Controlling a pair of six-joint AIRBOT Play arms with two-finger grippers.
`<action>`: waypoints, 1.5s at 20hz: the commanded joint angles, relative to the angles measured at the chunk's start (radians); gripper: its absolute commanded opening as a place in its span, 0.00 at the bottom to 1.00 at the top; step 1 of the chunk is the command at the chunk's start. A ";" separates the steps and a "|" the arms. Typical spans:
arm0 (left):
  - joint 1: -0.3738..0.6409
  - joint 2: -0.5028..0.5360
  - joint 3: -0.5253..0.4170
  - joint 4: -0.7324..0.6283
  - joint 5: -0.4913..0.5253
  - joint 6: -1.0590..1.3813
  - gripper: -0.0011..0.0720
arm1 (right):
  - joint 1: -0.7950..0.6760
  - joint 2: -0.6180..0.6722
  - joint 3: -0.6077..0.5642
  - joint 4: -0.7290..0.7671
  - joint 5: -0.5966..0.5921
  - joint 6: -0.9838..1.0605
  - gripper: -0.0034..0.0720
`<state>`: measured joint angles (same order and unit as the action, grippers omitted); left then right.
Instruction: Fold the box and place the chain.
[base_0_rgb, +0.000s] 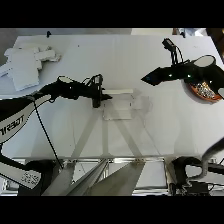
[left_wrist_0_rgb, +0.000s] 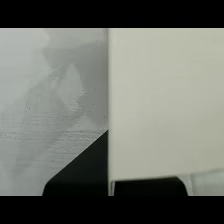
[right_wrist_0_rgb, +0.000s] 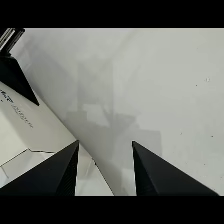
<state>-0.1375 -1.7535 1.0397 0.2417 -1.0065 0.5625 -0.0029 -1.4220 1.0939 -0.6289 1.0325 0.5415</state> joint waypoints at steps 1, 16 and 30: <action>0.003 -0.003 0.000 -0.003 -0.007 0.019 0.01 | 0.000 0.001 0.001 0.000 0.000 0.000 0.53; 0.002 0.005 0.000 0.097 0.041 -0.051 0.02 | 0.000 0.001 0.001 0.000 0.000 0.000 0.53; 0.002 0.005 0.000 0.096 0.041 -0.051 0.03 | 0.000 0.001 0.001 0.000 0.000 0.000 0.53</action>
<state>-0.1360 -1.7481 1.0397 0.3367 -0.9665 0.5117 -0.0029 -1.4220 1.0939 -0.6289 1.0325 0.5415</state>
